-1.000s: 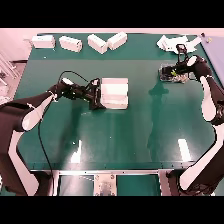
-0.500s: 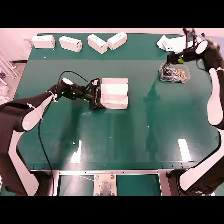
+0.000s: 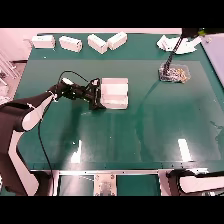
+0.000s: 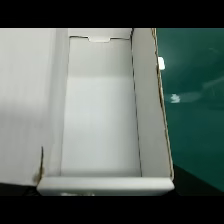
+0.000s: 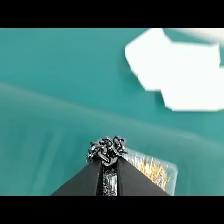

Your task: Fold the box and place the chain.

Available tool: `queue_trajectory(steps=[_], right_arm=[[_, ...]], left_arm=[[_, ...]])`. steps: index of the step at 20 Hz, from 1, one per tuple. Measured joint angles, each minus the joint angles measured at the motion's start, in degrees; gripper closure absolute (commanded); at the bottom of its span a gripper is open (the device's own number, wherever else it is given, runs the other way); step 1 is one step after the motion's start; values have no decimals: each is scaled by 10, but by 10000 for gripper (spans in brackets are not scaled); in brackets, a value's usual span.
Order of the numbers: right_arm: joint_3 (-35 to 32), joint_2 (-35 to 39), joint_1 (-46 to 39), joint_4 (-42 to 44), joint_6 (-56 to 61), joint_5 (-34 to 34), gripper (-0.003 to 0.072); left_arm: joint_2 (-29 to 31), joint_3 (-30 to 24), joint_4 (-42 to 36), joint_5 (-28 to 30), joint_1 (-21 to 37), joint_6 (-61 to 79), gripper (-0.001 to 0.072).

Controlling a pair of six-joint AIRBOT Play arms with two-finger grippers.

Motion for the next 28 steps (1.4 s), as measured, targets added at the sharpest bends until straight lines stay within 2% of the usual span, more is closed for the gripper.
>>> queue_trajectory(steps=[5, 9, 16, 28], right_arm=[[0, 81, 67, -13, 0, 22, 679], [0, 115, 132, -17, -13, 45, 679], [0, 129, 225, -19, -28, 79, 678], [-8, 131, 330, -18, -31, 105, 678]], left_arm=[[0, 0, 0, 0, 0, 0, 83], [0, 0, 0, 0, 0, 0, 83], [0, 0, 0, 0, 0, 0, 83], [0, 0, 0, 0, 0, 0, 83]])
